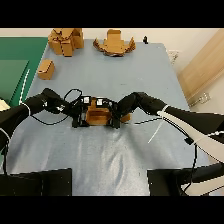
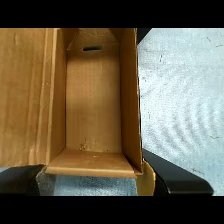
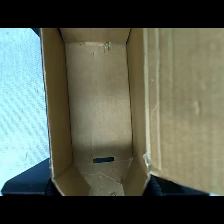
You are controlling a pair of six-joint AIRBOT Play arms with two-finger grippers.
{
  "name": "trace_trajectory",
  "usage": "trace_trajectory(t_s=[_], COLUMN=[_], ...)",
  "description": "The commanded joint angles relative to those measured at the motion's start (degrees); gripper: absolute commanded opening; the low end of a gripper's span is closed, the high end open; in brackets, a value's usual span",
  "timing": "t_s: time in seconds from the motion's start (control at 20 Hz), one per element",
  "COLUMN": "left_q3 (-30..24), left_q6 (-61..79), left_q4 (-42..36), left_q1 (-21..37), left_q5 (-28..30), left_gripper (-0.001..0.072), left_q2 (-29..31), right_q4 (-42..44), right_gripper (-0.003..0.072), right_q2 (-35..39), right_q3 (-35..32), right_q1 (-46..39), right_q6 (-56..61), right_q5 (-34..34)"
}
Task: Fold the box.
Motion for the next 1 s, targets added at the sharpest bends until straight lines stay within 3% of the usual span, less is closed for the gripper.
trace_trajectory(t_s=[0.0, 0.25, 0.3, 0.35, 0.55, 0.65, 0.7, 0.95], left_q3=[0.0, 0.0, 0.0, 0.0, 0.0, 0.0, 0.0, 0.0], left_q6=[0.0, 0.1, 0.1, 0.1, 0.1, 0.1, 0.1, -0.2], left_q4=[0.4, -1.1, -1.8, -2.0, -2.0, -2.0, -2.0, 0.0], left_q1=[-0.2, -0.2, -0.2, -0.2, -0.2, -0.2, -0.2, -0.2], left_q5=[1.1, 1.3, 1.3, 1.2, 1.2, 1.3, 1.5, 1.6], left_gripper=[0.0633, 0.0631, 0.0521, 0.0363, 0.0354, 0.0354, 0.0354, 0.0354], left_q2=[0.0, 0.0, 0.0, 0.0, 0.0, 0.0, 0.0, 0.0], right_q4=[0.1, 0.1, 0.1, 0.1, 0.0, -0.2, -1.2, -3.6], right_gripper=[0.048, 0.048, 0.048, 0.048, 0.0495, 0.069, 0.0711, 0.072], right_q2=[0.0, 0.0, 0.0, 0.0, 0.0, 0.1, 0.1, 0.2], right_q3=[0.0, 0.0, 0.0, 0.0, 0.0, 0.0, 0.0, 0.0], right_q1=[0.0, 0.0, 0.0, 0.0, 0.0, 0.0, 0.0, -0.1], right_q6=[0.1, 0.0, 0.0, 0.0, 0.0, 0.0, 0.0, 2.4], right_q5=[0.2, 0.2, 0.2, 0.2, 0.2, 0.2, 0.2, -0.3])
